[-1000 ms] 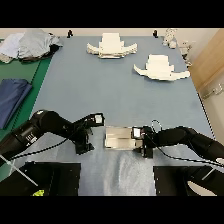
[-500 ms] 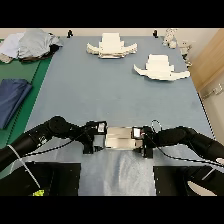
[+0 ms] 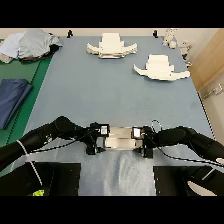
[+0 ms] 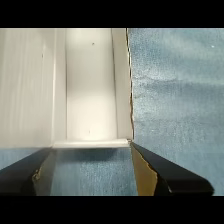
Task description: Fold the box.
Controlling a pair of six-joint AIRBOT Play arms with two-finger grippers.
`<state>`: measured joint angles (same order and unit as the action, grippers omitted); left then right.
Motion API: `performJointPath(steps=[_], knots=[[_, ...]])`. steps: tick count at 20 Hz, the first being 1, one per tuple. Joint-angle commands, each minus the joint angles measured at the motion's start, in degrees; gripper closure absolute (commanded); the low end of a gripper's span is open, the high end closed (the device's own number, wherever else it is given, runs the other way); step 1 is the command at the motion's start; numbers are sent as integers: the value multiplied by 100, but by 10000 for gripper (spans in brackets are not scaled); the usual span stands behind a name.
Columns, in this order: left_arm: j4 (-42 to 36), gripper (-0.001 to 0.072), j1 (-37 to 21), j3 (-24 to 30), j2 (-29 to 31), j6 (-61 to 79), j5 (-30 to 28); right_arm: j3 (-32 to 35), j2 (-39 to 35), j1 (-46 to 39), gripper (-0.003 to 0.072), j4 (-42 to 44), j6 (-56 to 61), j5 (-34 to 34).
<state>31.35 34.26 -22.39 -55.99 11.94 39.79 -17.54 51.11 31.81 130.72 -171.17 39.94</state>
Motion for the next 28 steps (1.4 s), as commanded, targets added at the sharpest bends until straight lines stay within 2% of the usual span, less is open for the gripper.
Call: performJointPath(steps=[1,7,17,18,19,22,28], knots=[[-245,-1,157,0,-157,258,-232,0,0,2,225,2,0,0],[-479,-1,254,2,-511,374,-262,0,0,2,225,2,0,0],[-481,3,254,2,-514,365,-592,0,0,2,225,2,0,0],[-479,135,254,2,-514,367,-575,0,0,2,225,2,0,0],[-479,189,254,2,-518,365,-542,0,0,2,225,2,0,0],[-479,189,256,2,-568,365,-334,0,0,2,225,2,0,0],[-479,189,254,2,-595,350,-332,0,0,2,225,2,0,0]])
